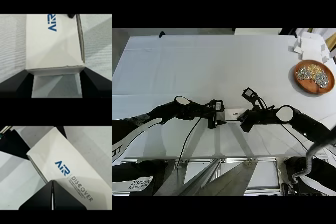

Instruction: Fold the box and place the chain.

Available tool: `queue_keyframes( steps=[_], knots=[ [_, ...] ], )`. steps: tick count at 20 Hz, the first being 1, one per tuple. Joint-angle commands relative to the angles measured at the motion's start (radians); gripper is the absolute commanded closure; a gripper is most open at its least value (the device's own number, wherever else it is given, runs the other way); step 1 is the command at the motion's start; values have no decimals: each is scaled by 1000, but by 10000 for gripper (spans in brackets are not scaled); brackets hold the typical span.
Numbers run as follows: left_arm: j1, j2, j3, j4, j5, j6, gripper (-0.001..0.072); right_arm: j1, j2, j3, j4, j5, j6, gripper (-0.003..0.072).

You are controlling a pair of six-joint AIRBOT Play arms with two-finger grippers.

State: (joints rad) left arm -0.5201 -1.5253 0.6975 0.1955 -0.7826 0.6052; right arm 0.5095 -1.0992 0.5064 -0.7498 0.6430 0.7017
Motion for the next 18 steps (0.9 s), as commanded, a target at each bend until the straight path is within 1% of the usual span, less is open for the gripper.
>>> queue_keyframes(
  steps=[1,2,5,7,8,9,11,12,13,14,15,16,18],
  knots=[
    [1,1,1,0,1,0,559,0,1,17,10,-34,5,674],
    [1,1,1,0,1,0,559,-1,2,46,11,-18,6,674],
    [1,1,1,0,1,0,559,-1,24,183,-7,78,46,674],
    [1,1,1,-1,1,0,559,-1,38,282,-102,151,179,674],
    [1,1,1,-1,1,0,559,-1,38,334,-201,214,276,674],
    [1,1,1,0,1,0,559,-1,37,387,-338,301,401,674],
    [1,1,1,0,1,0,559,-1,38,463,-611,520,595,676],
    [1,1,1,-1,1,0,559,-3,38,481,-714,637,652,676],
    [1,1,1,-1,1,0,559,-20,37,484,-776,761,680,676],
    [1,1,1,-1,1,0,559,-53,37,484,-797,877,689,676],
    [1,1,1,-1,1,0,559,-95,37,484,-798,958,690,676],
    [1,1,1,0,1,0,559,-144,37,484,-797,1000,690,676],
    [1,1,1,-1,1,0,559,-264,38,482,-797,1002,703,674]
  ],
)
